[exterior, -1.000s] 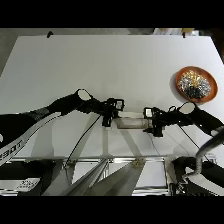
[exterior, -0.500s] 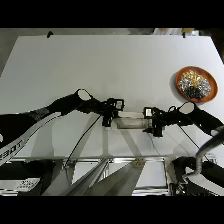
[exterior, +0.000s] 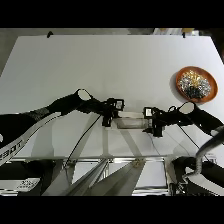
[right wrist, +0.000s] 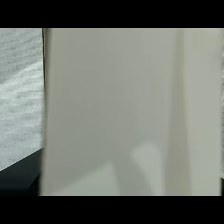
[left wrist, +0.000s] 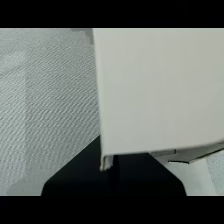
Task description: Fold the box and place the chain.
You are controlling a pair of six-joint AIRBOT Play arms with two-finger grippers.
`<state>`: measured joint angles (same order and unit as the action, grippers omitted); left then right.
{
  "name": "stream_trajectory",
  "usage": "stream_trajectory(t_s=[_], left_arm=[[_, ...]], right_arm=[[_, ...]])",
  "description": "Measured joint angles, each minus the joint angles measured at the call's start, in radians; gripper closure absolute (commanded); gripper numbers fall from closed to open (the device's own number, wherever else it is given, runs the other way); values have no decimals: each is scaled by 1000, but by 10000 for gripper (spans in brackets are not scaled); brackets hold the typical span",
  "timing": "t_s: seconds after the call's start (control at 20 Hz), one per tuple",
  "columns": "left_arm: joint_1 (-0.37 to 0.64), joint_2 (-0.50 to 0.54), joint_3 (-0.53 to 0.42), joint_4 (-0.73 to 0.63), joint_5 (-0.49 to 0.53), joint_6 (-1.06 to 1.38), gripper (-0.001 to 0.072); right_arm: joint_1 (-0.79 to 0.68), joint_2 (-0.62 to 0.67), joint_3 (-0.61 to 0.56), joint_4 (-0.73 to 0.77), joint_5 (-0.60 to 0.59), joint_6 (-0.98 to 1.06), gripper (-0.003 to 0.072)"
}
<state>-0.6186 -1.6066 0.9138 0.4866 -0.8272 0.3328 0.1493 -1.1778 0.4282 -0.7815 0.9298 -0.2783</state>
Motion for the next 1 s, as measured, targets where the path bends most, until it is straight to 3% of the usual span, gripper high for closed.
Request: stream_trajectory(t_s=[0.4, 0.45, 0.5, 0.55, 0.65, 0.7, 0.75, 0.95, 1.0], left_arm=[[0, 3, 0, 2, -7, -2, 695], [1, 8, -1, 6, -11, -3, 640], [2, 16, -1, 17, -13, -4, 482], [4, 25, -2, 23, -12, -9, 383], [11, 49, -1, 31, -8, -28, 298], [16, 60, -1, 47, -6, -49, 177], [23, 71, -1, 66, -3, -79, 115], [64, 122, -1, 224, -27, -289, 121], [75, 140, -1, 270, -39, -344, 184]], right_arm=[[0, 0, 0, 0, 2, 0, 371], [0, 0, 0, 0, 3, 0, 371], [0, 0, 0, 1, 7, -1, 371], [1, 0, 0, 1, 10, -2, 371], [1, 0, 0, 1, 9, -2, 371], [1, 0, 0, 0, 8, -3, 371], [1, 0, 0, -1, 8, -2, 371], [0, 0, -1, 0, 6, 1, 371], [0, 0, -1, 0, 6, 1, 371]])
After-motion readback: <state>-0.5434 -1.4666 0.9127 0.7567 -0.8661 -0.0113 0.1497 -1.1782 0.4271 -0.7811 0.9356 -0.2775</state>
